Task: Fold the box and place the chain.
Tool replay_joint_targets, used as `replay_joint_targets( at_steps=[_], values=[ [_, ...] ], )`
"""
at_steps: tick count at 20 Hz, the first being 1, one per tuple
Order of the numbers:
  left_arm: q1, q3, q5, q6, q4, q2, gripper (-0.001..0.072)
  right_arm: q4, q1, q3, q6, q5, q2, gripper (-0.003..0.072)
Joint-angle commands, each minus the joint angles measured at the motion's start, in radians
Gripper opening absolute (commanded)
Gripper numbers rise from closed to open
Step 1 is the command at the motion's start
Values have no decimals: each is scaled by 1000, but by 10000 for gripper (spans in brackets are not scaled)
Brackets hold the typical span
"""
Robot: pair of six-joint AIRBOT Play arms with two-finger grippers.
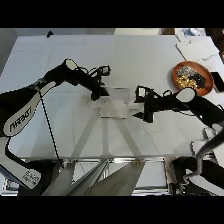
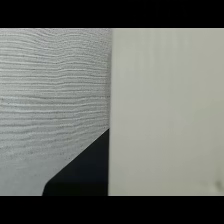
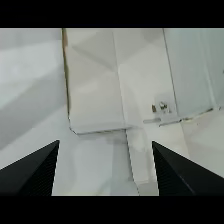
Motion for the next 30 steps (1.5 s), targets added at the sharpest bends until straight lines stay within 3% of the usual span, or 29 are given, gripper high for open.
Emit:
replay_joint_targets(
  at_steps=[1, 5, 13, 20, 24, 30],
  values=[
    [-1, 0, 0, 0, 0, -1, 11, 42, -51, 0, -140, 8, -94, 647],
    [-1, 0, 0, 0, 0, -1, 11, 150, -54, 0, -359, -29, -176, 647],
    [-1, 0, 0, 0, 0, -1, 11, 311, -54, 0, -526, -44, -251, 647],
    [-1, 0, 0, 0, 0, -1, 11, 326, -16, -40, -529, -48, -286, 647],
    [-1, 0, 0, 0, 0, -1, 11, 471, -14, -42, -519, -51, -286, 647],
    [-1, 0, 0, 0, 0, -1, 11, 457, -14, -41, -319, -135, -272, 647]
  ],
)
